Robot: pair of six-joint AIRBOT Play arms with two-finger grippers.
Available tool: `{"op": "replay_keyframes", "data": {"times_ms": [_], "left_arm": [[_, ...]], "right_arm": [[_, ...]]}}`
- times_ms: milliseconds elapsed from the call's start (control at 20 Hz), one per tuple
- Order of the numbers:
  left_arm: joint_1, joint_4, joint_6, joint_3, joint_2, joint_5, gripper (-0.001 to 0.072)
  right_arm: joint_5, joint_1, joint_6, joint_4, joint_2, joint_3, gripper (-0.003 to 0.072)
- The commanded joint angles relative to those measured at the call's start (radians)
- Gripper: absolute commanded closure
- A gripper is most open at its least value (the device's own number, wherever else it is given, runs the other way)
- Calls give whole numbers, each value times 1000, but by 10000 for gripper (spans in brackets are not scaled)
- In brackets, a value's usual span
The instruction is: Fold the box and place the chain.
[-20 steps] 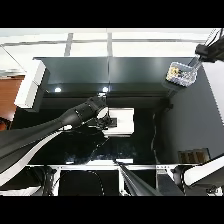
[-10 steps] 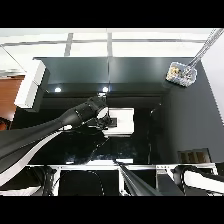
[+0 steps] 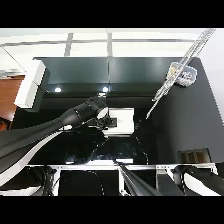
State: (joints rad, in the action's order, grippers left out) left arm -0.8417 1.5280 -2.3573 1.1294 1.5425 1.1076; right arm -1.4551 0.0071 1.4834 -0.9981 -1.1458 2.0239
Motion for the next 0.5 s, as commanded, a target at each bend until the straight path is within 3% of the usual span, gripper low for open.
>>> {"op": "replay_keyframes", "data": {"times_ms": [0,450], "left_arm": [[1,1,0,1,0,1,683],[1,1,0,1,0,0,683]], "right_arm": [[-106,98,6,87,14,-3,677],[-78,283,28,142,12,-12,677]]}}
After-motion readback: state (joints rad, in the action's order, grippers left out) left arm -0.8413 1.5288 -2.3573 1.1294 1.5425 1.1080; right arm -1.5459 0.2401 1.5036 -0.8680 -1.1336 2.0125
